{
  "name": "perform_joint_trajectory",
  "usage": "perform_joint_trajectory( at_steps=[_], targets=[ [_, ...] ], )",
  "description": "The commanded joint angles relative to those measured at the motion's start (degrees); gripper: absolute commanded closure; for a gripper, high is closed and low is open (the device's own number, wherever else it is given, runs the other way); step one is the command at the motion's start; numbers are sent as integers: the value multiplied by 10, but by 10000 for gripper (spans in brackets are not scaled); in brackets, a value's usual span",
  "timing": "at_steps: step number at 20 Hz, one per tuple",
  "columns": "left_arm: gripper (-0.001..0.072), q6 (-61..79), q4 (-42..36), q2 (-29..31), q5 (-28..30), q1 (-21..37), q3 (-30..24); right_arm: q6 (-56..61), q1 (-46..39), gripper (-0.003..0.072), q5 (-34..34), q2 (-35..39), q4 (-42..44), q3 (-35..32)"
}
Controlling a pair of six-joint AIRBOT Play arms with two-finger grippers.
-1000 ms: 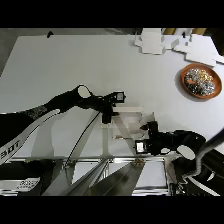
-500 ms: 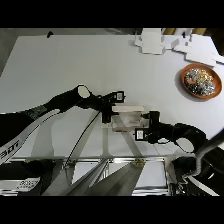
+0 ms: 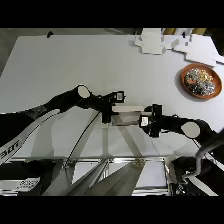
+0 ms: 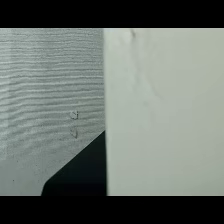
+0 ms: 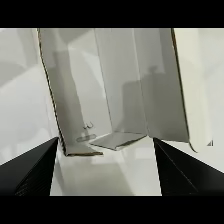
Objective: Fold the box and place the chain.
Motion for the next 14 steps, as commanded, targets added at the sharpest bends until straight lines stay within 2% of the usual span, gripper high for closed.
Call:
perform_joint_trajectory(
  at_steps=[1, 5, 11, 14],
  targets=[
    [700, 0, 0, 0, 0, 0, 0, -89, -57, 39, 46, -35, 108, 5],
    [700, 0, 0, 0, 0, 0, 0, -172, -115, 26, 87, -75, 191, 15],
    [700, 0, 0, 0, 0, 0, 0, -216, -149, 27, 162, -171, 212, 62],
    [700, 0, 0, 0, 0, 0, 0, -237, -149, 28, 164, -200, 209, 62]
  ],
)
